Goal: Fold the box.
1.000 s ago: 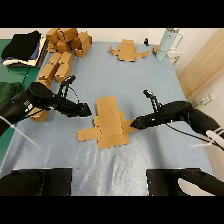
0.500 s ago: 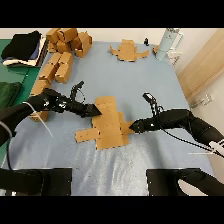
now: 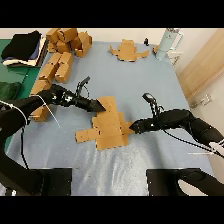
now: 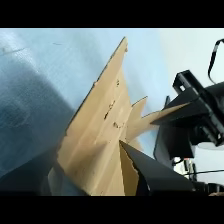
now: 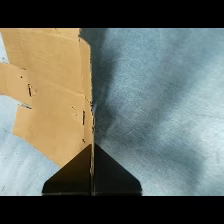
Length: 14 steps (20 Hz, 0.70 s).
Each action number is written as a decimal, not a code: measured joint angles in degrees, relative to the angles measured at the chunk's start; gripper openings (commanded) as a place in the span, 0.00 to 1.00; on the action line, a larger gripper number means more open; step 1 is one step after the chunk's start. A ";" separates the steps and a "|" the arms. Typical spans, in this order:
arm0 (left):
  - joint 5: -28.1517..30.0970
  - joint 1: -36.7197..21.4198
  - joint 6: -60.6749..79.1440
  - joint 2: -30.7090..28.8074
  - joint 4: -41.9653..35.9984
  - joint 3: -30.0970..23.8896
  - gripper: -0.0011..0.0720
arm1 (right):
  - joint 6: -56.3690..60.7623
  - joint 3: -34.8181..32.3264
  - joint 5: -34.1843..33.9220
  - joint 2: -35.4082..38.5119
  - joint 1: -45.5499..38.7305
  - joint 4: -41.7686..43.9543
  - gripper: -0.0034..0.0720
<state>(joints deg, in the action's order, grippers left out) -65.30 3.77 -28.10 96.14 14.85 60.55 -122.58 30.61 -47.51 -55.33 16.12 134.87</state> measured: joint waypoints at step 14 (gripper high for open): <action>-2.29 1.55 1.03 0.98 7.21 4.52 0.50 | 0.00 -0.02 -0.57 0.00 0.02 -0.52 0.05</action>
<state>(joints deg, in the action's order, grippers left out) -67.59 5.32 -27.07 97.12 22.06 65.08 -122.58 30.59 -48.07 -55.33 16.14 134.34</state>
